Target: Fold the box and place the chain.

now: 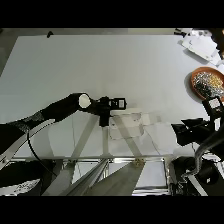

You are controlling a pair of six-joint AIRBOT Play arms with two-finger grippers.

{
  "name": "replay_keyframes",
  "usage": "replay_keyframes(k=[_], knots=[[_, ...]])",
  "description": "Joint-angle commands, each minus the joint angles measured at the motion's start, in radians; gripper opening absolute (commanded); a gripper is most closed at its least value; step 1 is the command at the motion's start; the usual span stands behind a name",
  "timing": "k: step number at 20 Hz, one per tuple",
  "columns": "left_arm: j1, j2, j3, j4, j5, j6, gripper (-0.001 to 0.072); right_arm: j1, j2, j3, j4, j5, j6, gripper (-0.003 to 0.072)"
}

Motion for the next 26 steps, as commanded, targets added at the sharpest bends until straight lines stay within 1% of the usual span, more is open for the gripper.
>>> replay_keyframes(k=[1, 14, 15, 17, 19, 21, 24, 25, 26], knots=[[-0.001, -0.003, 0.0, 0.006, -0.001, 0.0, 0.0007, 0.0, 0.0, 0.0, 0.0, 0.0, 0.0, 0.0456], [-0.001, -0.02, 0.0, 0.005, -0.001, 0.003, 0.0013, 0.0, 0.0, 0.0, -0.001, 0.0, 0.0, 0.0456], [-0.001, -0.019, 0.0, 0.005, -0.002, 0.003, 0.0029, 0.0, 0.0, 0.0, 0.0, 0.001, 0.0, 0.0456], [-0.001, -0.018, 0.0, 0.005, -0.002, 0.003, 0.0091, 0.0, 0.0, 0.0, 0.0, 0.001, 0.0, 0.0456], [-0.001, -0.018, 0.0, 0.005, -0.013, 0.003, 0.0101, 0.0, 0.0, 0.0, 0.0, 0.001, 0.0, 0.0456], [-0.001, -0.018, 0.0, 0.004, -0.033, 0.003, 0.0236, 0.0, 0.0, 0.0, 0.0, 0.001, 0.0, 0.0456], [-0.001, -0.018, 0.0, 0.005, -0.046, 0.004, 0.0233, 0.0, 0.0, 0.0, -0.001, 0.0, 0.0, 0.0456], [-0.001, -0.018, 0.0, 0.006, -0.045, 0.004, 0.0213, 0.0, 0.0, 0.0, -0.001, 0.0, 0.0, 0.0456], [-0.001, -0.018, 0.0, 0.006, -0.045, 0.005, 0.012, 0.0, 0.0, 0.0, -0.001, 0.0, 0.0, 0.0456]])
